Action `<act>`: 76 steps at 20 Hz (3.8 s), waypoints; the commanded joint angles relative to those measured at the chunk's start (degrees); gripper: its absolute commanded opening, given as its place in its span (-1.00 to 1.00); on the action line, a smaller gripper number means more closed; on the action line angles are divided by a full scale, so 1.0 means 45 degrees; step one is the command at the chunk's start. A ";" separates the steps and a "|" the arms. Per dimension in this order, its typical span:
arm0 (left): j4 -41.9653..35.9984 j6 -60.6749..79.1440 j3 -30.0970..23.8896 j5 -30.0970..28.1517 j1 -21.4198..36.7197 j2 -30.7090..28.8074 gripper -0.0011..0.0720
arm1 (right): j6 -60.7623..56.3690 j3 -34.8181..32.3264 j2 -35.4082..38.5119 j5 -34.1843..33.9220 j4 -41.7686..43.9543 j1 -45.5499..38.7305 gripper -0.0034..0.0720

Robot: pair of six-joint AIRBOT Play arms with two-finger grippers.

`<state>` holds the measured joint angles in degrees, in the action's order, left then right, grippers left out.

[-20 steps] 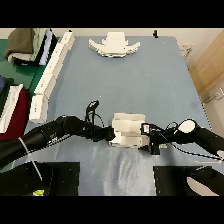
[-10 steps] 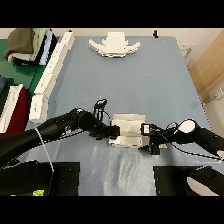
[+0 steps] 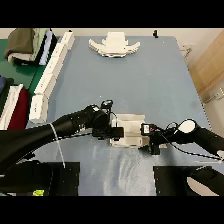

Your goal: Fold the box.

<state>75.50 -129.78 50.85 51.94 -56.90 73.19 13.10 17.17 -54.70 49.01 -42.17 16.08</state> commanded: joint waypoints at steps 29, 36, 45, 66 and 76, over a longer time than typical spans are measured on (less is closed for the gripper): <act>0.1953 -0.3832 0.1919 0.1787 -0.1248 0.2147 -0.21 | 0.0000 0.0005 0.0005 0.0000 -0.0005 0.0010 0.69; 0.2851 -0.4036 0.2424 0.2822 -0.1248 0.2152 0.18 | 0.0000 0.0005 0.0005 0.0000 -0.0005 0.0010 0.69; 0.3827 -0.4770 0.2414 0.2968 -0.1739 0.2157 0.12 | 0.0000 0.0005 0.0005 0.0000 -0.0005 0.0010 0.69; 0.4041 -0.4682 0.3002 0.3225 -0.2283 0.3113 -0.93 | 0.0000 0.0005 0.0005 0.0000 -0.0005 0.0010 0.69; 0.4090 -0.4682 0.3079 0.3570 -0.2278 0.3099 -0.12 | 0.0000 0.0005 0.0005 0.0000 -0.0005 0.0010 0.69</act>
<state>93.82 -150.87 64.53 66.94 -67.20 87.18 13.13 17.17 -54.63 48.99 -42.22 16.08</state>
